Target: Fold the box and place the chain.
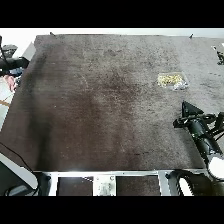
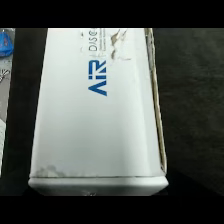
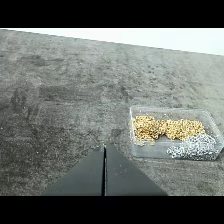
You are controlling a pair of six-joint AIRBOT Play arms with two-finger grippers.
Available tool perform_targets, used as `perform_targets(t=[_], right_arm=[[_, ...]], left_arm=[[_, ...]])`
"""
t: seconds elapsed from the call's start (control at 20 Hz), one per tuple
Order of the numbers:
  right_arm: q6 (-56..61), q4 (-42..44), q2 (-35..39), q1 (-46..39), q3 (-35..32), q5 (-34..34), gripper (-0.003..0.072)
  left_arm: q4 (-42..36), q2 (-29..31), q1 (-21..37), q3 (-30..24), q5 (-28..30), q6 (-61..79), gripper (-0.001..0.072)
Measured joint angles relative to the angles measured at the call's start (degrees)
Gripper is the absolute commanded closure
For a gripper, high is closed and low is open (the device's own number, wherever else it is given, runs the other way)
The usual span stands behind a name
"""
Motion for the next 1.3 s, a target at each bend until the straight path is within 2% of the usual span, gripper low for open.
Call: perform_targets(t=[0.35, 0.55, 0.75, 0.8, 0.85, 1.1, 1.3], right_arm=[[0.0, 0.0, 0.0, 0.0, 0.0, 0.0, 0.0675], [0.0, 0.0, 0.0, 0.0, 0.0, -0.1, 0.0674], [0.0, 0.0, 0.0, 0.0, 0.0, -0.2, 0.0675], [0.0, 0.0, 0.0, 0.0, 0.0, -0.2, 0.0674], [0.0, 0.0, 0.0, 0.0, 0.0, -0.2, 0.0675], [0.0, 0.0, 0.0, 0.0, 0.0, -0.4, 0.0674], [0.0, 0.0, 0.0, 0.0, 0.0, -0.4, 0.0675]], left_arm=[[0.8, -6.1, -0.2, -0.1, 5.3, -1.5, 0.0701], [3.1, -7.4, -2.1, -0.1, 10.3, -1.4, 0.0700], [3.9, -8.7, -2.9, 0.0, 12.2, -1.3, 0.0695], [4.2, -8.9, -3.0, -0.1, 12.2, -1.3, 0.0413], [4.3, -9.1, -3.0, -0.1, 12.1, -1.3, 0.0009], [4.5, -8.3, -3.1, 0.6, 11.0, -1.3, 0.0000], [5.8, -3.7, -2.7, 0.9, 9.5, -1.3, 0.0001]])
